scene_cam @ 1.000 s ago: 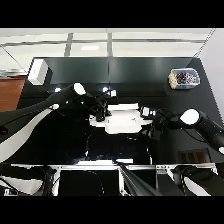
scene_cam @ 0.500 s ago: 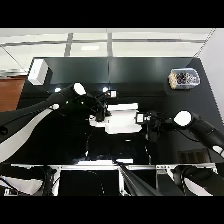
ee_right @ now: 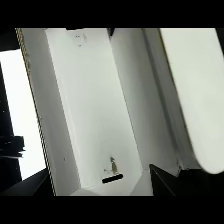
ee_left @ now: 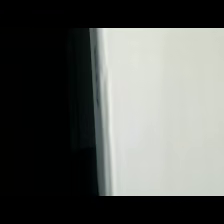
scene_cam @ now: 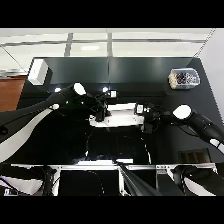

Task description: Fold the box and place the chain.

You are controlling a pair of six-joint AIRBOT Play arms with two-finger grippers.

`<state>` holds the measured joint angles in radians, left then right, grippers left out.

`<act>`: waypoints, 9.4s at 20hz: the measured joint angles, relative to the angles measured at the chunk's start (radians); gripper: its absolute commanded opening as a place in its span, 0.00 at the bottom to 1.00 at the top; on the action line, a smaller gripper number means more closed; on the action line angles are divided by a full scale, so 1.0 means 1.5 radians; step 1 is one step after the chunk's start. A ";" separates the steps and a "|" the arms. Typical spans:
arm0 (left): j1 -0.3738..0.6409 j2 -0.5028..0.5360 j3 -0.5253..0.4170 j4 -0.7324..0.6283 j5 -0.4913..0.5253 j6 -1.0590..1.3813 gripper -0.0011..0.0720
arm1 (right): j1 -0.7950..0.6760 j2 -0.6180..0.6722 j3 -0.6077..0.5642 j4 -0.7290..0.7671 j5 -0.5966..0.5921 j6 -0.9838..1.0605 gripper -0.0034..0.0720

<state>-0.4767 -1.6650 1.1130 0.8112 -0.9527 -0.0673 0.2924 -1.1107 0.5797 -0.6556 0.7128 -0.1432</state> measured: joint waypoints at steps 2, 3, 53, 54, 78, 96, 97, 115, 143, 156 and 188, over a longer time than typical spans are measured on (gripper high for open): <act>0.000 0.000 0.000 0.000 0.000 0.000 0.05 | -0.007 -0.001 0.003 0.010 -0.001 -0.015 0.98; 0.000 0.000 0.000 0.000 0.000 0.000 0.05 | -0.009 -0.001 0.004 0.014 0.000 -0.024 0.98; -0.024 0.001 0.021 0.063 -0.004 0.027 0.05 | -0.029 -0.144 0.029 0.053 0.047 -0.149 0.98; -0.024 0.001 0.021 0.063 -0.005 0.025 0.05 | -0.029 -0.145 0.029 0.054 0.048 -0.149 0.98; -0.024 0.003 0.023 0.074 -0.018 0.023 0.74 | -0.029 -0.148 0.029 0.053 0.047 -0.148 0.62; 0.037 0.173 -0.026 0.136 -0.307 -0.418 0.04 | 0.001 -0.148 0.029 0.051 0.030 -0.156 0.36; 0.025 0.183 -0.052 0.104 -0.299 -0.426 0.04 | 0.001 -0.148 0.030 0.051 0.029 -0.156 0.36; -0.021 0.129 -0.118 -0.101 0.208 -0.374 0.04 | 0.001 -0.148 0.029 0.052 0.025 -0.138 0.36; 0.116 0.386 -0.303 -0.007 0.077 -0.120 0.99 | 0.001 -0.148 0.029 0.053 0.025 -0.136 0.36; -0.008 0.275 -0.279 -0.001 0.177 0.006 0.57 | 0.001 -0.148 0.029 0.053 0.026 -0.136 0.36; -0.028 0.216 -0.274 -0.176 0.181 0.015 0.41 | 0.001 -0.148 0.029 0.053 0.028 -0.137 0.36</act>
<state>-0.5186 -1.3411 0.7021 0.5476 -0.6815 -0.0448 0.2943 -1.3327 0.6228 -0.5766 0.7544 -0.3481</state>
